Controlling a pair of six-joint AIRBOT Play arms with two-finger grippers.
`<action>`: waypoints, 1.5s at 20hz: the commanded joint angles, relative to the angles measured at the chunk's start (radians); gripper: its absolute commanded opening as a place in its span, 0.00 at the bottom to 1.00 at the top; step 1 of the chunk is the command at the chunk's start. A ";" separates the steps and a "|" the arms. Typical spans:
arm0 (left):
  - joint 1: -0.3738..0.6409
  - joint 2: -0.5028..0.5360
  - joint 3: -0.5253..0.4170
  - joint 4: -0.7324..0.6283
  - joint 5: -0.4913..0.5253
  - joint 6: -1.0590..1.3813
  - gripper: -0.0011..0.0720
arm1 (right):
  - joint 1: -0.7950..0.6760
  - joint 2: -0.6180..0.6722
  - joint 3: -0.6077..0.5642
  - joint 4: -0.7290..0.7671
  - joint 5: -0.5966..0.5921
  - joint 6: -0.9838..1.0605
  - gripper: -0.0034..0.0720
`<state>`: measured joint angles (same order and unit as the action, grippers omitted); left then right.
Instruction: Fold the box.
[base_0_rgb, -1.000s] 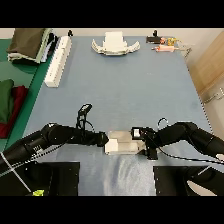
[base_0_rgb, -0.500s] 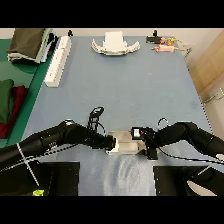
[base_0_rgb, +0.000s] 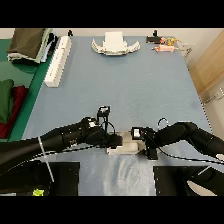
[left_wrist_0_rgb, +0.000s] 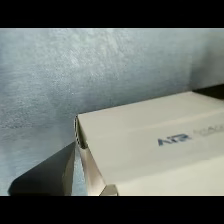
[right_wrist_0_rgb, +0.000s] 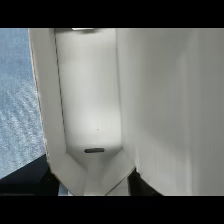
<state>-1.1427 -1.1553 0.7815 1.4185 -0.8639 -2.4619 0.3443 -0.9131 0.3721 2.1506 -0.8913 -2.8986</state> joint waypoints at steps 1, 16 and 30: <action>-0.042 -0.084 0.085 0.109 -0.103 -0.136 0.49 | 0.001 0.000 0.000 0.000 0.000 0.000 0.62; -0.117 -0.228 0.177 0.176 -0.180 -0.314 0.04 | 0.001 0.000 0.000 0.000 0.000 0.000 0.62; -0.116 -0.227 0.192 0.149 -0.195 -0.299 0.04 | 0.000 0.000 0.000 0.000 0.000 0.000 0.62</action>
